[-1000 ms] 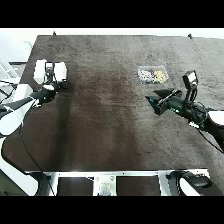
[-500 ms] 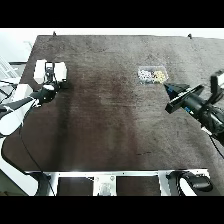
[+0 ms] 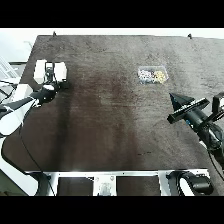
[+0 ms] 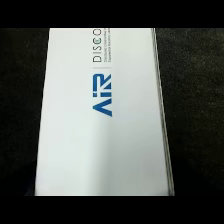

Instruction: Fold the box and place the chain.

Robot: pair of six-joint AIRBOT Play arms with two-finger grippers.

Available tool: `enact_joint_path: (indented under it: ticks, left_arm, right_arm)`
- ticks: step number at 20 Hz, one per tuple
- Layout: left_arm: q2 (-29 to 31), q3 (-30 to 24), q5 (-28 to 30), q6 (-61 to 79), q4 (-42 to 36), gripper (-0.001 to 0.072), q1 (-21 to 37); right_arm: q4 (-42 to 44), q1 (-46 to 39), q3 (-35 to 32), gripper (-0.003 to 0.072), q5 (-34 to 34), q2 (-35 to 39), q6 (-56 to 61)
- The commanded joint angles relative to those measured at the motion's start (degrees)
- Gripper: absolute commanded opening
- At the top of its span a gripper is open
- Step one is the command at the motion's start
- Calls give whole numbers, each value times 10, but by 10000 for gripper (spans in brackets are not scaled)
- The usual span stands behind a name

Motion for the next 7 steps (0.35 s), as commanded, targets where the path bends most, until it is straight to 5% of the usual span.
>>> enact_joint_path:
  ticks: [1, 7]
  left_arm:
    - [831, -509, -170, 177, -23, 20, -7]
    - [840, -520, -195, 171, -23, 22, -7]
  right_arm:
    - [-1, 0, -25, 11, -4, 6, 0]
    - [0, 0, -26, 11, -4, 6, 0]
